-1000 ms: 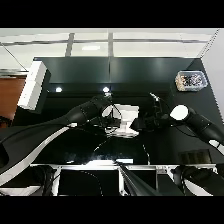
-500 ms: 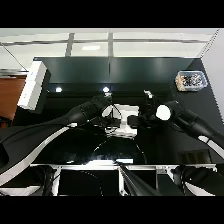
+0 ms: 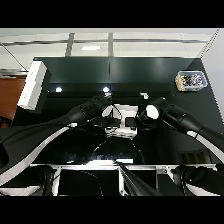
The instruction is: Fold the box and place the chain.
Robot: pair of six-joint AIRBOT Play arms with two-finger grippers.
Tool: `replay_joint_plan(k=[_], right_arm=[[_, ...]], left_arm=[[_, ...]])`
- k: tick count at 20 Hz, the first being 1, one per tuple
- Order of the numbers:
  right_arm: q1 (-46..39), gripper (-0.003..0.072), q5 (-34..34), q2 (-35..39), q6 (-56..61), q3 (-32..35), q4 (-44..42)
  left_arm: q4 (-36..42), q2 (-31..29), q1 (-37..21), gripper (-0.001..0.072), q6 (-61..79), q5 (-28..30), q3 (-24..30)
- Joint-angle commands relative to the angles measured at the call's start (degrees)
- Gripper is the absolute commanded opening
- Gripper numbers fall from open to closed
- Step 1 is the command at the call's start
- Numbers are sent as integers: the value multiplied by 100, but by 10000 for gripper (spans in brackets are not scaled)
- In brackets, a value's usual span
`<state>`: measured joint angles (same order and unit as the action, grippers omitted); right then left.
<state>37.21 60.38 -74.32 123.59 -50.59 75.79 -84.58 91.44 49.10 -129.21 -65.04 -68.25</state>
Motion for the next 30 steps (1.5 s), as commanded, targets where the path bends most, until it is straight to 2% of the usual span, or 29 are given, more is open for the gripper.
replay_joint_plan(k=[1,2,4,12,13,16,17,18,25,26,27,28,30], right_arm=[[155,330,391,-282,229,-155,205],[153,329,439,-323,284,-155,212],[149,256,501,-358,286,-164,258],[151,237,601,-568,295,-310,289],[151,148,597,-584,304,-310,295],[151,132,595,-658,310,-352,293],[153,100,588,-669,315,-380,293],[151,11,586,-669,310,-407,297],[149,14,588,-669,302,-446,295],[149,25,581,-669,302,-446,295],[146,124,577,-669,304,-446,297],[146,155,557,-669,302,-446,295],[146,137,557,-667,302,-446,295]], left_arm=[[0,0,-4,25,-2,-2,2],[0,0,-4,25,-2,-2,2],[0,0,-4,25,-2,0,2],[0,0,-4,26,-2,0,2],[0,0,-4,26,-2,0,2],[0,0,-4,25,-2,-2,2],[0,0,-4,26,-2,-2,2],[2,0,-4,25,-2,-2,2],[2,0,-4,26,-2,-2,2],[0,0,-4,25,-2,-2,2],[0,0,-4,26,-2,-2,2],[0,0,-4,25,-2,-2,2],[0,0,-4,25,-2,0,2]])
